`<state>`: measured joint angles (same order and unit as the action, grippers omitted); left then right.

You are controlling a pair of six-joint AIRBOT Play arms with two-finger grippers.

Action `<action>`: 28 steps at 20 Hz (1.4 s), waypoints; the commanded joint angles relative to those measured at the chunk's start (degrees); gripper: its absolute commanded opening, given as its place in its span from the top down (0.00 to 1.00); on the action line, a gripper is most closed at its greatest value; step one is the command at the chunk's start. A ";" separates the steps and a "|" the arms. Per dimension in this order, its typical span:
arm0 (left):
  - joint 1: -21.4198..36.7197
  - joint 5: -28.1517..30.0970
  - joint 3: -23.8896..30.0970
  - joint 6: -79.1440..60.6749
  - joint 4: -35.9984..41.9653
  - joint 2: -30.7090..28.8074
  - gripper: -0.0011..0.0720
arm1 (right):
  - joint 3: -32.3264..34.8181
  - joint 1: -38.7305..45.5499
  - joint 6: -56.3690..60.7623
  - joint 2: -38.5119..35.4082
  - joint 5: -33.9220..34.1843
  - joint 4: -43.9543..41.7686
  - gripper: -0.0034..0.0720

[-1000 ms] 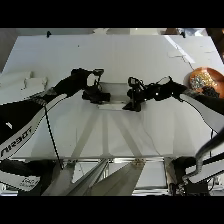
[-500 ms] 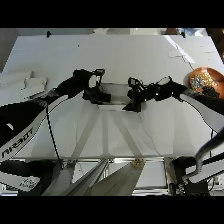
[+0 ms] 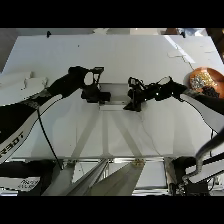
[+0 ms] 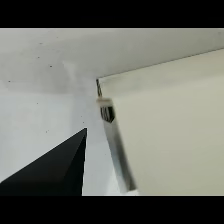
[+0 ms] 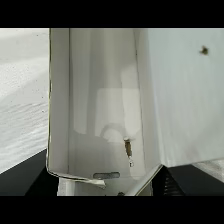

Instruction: Fold the box and place the chain.

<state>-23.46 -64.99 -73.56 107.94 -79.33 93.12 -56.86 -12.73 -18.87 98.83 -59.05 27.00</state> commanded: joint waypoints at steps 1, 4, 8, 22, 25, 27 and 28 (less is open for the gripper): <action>1.44 -1.31 -0.02 -2.29 0.59 -2.56 0.44 | -0.04 -0.04 0.00 0.00 -0.09 -0.02 0.29; 4.52 -2.29 -0.02 -12.79 5.16 -5.27 0.44 | -0.04 -0.04 0.00 0.00 -0.09 -0.04 0.29; 12.22 -4.02 0.20 -29.68 15.85 -7.32 0.44 | -0.04 -0.04 0.00 0.00 -0.09 -0.04 0.29; 28.89 -3.61 14.56 -119.30 43.85 -2.82 0.22 | -0.04 -0.04 0.00 -0.02 -0.11 -0.04 0.29; 27.45 -4.72 14.56 -127.80 44.17 1.53 0.10 | -0.04 -0.04 0.00 0.00 -0.11 -0.04 0.29; 26.73 -4.68 14.56 -130.51 45.13 3.58 0.10 | -0.04 -0.04 0.00 0.00 -0.09 -0.04 0.29; 26.67 -4.68 14.56 -131.14 46.16 4.28 0.09 | -0.04 -0.04 0.00 0.00 -0.11 -0.04 0.29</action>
